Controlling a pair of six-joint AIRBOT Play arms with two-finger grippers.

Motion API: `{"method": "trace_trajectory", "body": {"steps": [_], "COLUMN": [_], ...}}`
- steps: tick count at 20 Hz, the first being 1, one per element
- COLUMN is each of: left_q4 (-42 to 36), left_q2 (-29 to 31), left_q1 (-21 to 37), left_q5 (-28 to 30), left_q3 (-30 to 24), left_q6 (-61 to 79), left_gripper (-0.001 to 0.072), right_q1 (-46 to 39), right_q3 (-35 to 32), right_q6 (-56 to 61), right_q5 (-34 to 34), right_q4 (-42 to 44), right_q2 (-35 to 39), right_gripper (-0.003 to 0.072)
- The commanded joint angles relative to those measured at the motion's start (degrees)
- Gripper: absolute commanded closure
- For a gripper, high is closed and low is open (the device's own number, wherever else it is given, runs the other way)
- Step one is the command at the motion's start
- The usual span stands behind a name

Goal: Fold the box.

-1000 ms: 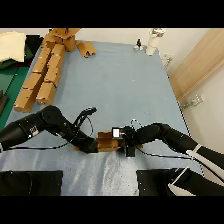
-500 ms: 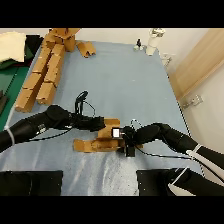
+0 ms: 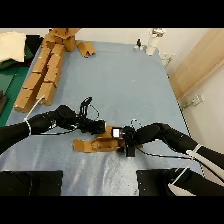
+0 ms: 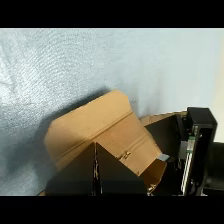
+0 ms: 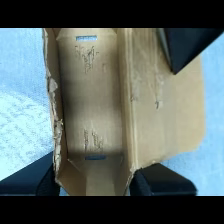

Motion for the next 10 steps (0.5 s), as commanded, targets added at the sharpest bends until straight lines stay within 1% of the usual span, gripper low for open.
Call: {"method": "trace_trajectory", "body": {"steps": [1, 3, 5, 6, 9, 10], "left_q4": [1.3, 1.3, 1.0, 1.0, 1.0, 1.0], "left_q2": [-0.6, -0.5, -0.5, -0.6, -0.4, 0.5], "left_q1": [0.1, 0.7, 2.6, 3.4, 5.9, 6.9], "left_q5": [-2.1, -4.1, -9.4, -11.1, -14.8, -15.8], "left_q3": [0.3, 0.8, 2.6, 3.3, 5.3, 5.9], "left_q6": [0.0, 1.4, 3.1, 3.1, 7.6, 10.3], "left_gripper": [0.0700, 0.0699, 0.0699, 0.0699, 0.0700, 0.0700], "right_q1": [0.1, 0.1, 0.1, 0.1, 0.1, 0.1], "right_q3": [0.0, 0.0, 0.0, 0.0, 0.0, 0.0], "right_q6": [0.0, 0.0, 0.0, 0.0, 0.0, 0.0], "right_q5": [0.0, 0.0, 0.0, 0.0, 0.0, 0.0], "right_q4": [0.0, 0.0, 0.0, 0.0, 0.0, 0.0], "right_q2": [0.0, 0.0, 0.0, 0.0, 0.0, 0.0], "right_gripper": [0.0184, 0.0184, 0.0184, 0.0184, 0.0184, 0.0184]}}
